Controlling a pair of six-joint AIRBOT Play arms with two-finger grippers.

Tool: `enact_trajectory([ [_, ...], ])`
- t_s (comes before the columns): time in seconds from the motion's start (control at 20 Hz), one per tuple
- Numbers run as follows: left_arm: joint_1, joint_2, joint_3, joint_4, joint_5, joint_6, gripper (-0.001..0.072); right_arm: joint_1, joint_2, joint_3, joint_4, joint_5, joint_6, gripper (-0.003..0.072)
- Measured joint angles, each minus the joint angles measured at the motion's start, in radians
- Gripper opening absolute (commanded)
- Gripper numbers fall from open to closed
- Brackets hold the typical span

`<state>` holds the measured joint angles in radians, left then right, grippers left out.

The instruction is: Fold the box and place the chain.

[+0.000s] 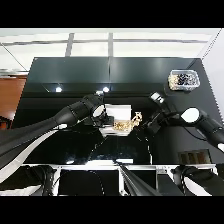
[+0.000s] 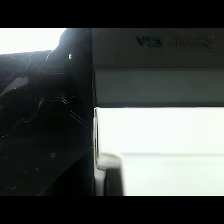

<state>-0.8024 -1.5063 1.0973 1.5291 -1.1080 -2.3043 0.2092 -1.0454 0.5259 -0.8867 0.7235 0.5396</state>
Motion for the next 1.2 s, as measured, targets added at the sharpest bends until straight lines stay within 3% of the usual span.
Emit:
enact_trajectory([
  [0.15,0.000,0.000,0.000,0.000,0.000,0.000,0.0026,0.033,-0.035,-0.014,0.109,-0.068,-0.256,0.0710],
  [0.45,0.000,0.000,0.000,0.000,0.000,0.000,0.0026,0.051,-0.118,-0.021,0.237,-0.064,-0.615,0.0710],
  [1.1,0.000,0.000,0.000,0.000,0.000,0.000,0.0026,0.043,-0.174,-0.021,0.370,-0.215,-0.654,0.0708],
  [1.2,0.000,0.000,0.000,0.000,0.000,0.000,0.0026,0.043,-0.179,-0.020,0.385,-0.217,-0.647,0.0472],
])
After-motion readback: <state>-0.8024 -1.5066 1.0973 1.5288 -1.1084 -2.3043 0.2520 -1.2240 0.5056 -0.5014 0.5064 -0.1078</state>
